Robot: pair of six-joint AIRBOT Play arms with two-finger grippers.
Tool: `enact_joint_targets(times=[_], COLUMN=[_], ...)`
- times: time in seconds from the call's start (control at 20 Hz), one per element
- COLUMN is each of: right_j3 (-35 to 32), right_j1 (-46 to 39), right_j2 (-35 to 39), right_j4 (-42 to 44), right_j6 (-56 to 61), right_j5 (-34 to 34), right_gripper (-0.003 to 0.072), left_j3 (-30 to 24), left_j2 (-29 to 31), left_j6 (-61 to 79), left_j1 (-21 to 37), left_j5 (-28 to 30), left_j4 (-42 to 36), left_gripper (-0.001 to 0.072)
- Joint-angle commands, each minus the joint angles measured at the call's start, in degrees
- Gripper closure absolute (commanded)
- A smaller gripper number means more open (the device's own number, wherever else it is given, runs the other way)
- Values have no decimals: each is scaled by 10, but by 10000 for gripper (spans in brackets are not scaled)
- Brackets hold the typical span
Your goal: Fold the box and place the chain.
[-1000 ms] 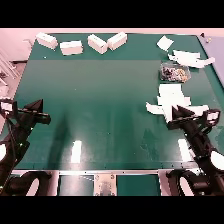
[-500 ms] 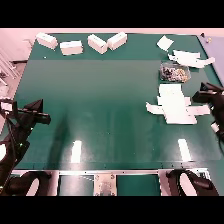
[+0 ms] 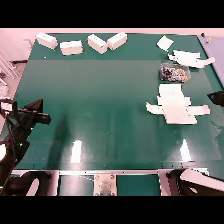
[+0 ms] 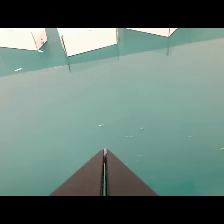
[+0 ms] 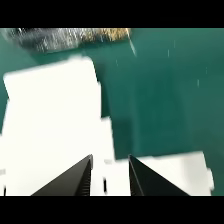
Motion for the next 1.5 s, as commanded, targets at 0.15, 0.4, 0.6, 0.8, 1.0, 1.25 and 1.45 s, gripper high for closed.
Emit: enact_joint_targets(times=[0.15,0.4,0.6,0.8,1.0,1.25,1.45], right_j3=[235,377,428,429,429,429,428], right_j1=[-71,-68,-69,-68,-67,-63,-58], right_j2=[-191,-280,-328,-369,-403,-442,-455], right_j4=[-96,-122,-139,-116,-72,-53,-37], right_j6=[81,114,118,110,103,103,87], right_j5=[265,342,356,358,366,407,435], right_gripper=[323,258,259,238,238,238,238], left_j3=[0,0,0,0,0,0,0], left_j2=[0,0,0,0,0,0,0], left_j6=[0,0,0,0,0,0,0], left_j1=[0,0,0,0,0,0,0], left_j5=[0,0,0,0,0,0,0], left_j4=[0,0,0,0,0,0,0], left_gripper=[686,686,686,686,686,686,686])
